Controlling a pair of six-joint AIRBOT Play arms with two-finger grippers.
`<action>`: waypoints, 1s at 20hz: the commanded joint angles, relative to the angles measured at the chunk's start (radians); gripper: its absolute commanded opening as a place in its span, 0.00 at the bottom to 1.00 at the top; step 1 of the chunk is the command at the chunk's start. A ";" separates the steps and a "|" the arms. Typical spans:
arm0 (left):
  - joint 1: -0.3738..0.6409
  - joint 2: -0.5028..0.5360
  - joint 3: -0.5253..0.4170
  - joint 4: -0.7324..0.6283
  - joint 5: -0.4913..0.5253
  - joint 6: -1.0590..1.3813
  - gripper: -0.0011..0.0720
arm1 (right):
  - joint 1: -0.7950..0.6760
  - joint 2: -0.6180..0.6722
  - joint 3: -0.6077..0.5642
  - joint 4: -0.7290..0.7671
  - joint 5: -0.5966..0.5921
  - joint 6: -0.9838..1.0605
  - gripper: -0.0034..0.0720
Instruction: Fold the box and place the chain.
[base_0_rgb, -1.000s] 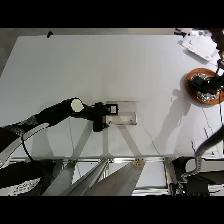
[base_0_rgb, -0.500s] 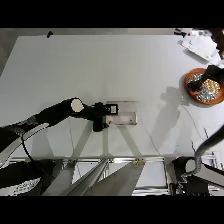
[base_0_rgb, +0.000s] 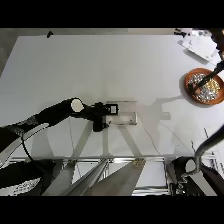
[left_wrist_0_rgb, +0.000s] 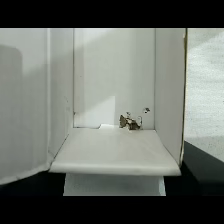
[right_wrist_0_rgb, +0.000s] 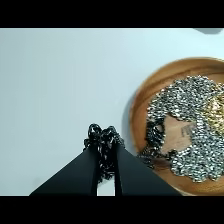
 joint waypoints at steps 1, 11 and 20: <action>0.000 0.000 0.000 0.000 0.000 0.000 0.03 | 0.004 0.098 -0.001 0.127 0.127 -0.043 0.06; 0.000 0.000 0.000 0.000 0.000 0.000 0.03 | 0.497 0.119 -0.122 0.100 0.098 -0.005 0.06; 0.000 0.000 0.000 0.000 0.000 0.000 0.03 | 0.726 0.118 -0.243 0.020 0.077 0.060 0.06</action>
